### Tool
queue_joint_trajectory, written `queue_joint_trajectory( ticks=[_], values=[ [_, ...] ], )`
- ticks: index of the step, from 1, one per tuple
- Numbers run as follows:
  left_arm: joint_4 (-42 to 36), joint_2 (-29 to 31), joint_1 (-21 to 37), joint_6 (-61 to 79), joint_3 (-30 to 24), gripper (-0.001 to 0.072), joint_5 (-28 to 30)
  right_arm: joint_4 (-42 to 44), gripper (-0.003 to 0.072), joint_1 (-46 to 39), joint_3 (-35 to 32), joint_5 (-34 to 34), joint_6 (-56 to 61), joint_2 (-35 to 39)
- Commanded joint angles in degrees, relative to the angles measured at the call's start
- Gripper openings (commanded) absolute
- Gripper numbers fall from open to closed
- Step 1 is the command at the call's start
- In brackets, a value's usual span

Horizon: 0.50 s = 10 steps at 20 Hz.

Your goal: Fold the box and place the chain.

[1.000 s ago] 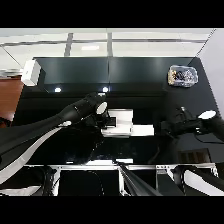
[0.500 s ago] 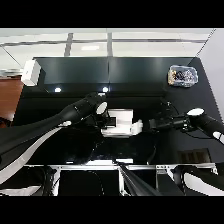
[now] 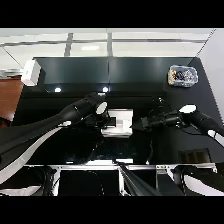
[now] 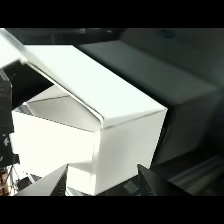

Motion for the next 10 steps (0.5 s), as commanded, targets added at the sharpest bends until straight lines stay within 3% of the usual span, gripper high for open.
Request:
queue_joint_trajectory(
  ticks=[1,4,9,10],
  values=[
    [-0.02,-0.02,0.04,0.00,-0.02,0.0028,0.00,-5.44,0.0476,3.21,2.82,-4.02,9.05,-0.02],
    [0.00,-0.02,0.04,0.00,-0.02,0.0027,0.02,-12.66,0.0476,9.07,6.71,-7.41,15.93,-0.02],
    [0.00,-0.02,0.04,0.00,-0.02,0.0027,0.07,-33.94,0.0474,22.08,14.23,-13.55,37.81,-0.02],
    [0.00,-0.02,0.04,0.00,-0.02,0.0028,0.04,-38.69,0.0418,24.48,15.54,-13.66,43.04,-0.04]
  ],
)
